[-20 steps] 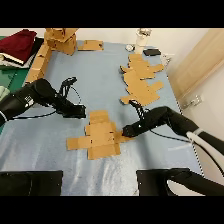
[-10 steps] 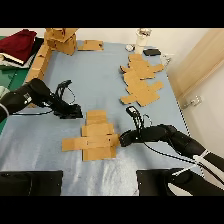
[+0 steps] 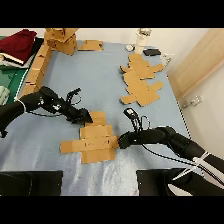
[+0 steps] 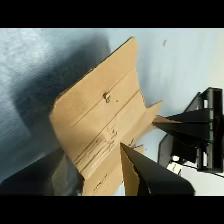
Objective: Fold the box.
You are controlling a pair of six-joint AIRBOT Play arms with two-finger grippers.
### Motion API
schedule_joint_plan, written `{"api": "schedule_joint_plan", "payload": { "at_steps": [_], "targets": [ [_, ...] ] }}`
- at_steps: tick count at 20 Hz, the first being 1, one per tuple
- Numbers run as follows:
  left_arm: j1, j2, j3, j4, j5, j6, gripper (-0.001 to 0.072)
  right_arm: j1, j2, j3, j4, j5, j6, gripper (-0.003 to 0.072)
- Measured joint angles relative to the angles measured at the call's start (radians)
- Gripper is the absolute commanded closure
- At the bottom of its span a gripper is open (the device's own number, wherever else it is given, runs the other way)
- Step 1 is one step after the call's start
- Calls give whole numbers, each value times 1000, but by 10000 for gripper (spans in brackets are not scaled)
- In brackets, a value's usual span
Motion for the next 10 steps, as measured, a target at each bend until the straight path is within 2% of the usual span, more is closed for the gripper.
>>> {"api": "schedule_joint_plan", "payload": {
  "at_steps": [1,3,6,7,10],
  "targets": [
    [0,-5,0,-13,-5,21,212,1,0,0,-2,0,3,685],
    [0,-10,0,-39,-24,60,262,2,0,0,-2,2,3,685],
    [1,-13,0,-57,-56,117,266,2,0,0,-2,2,3,685],
    [3,-13,0,-58,-69,137,360,2,0,0,-3,2,3,685],
    [6,-14,0,-65,-88,179,372,2,0,0,-6,2,5,684]
  ]
}}
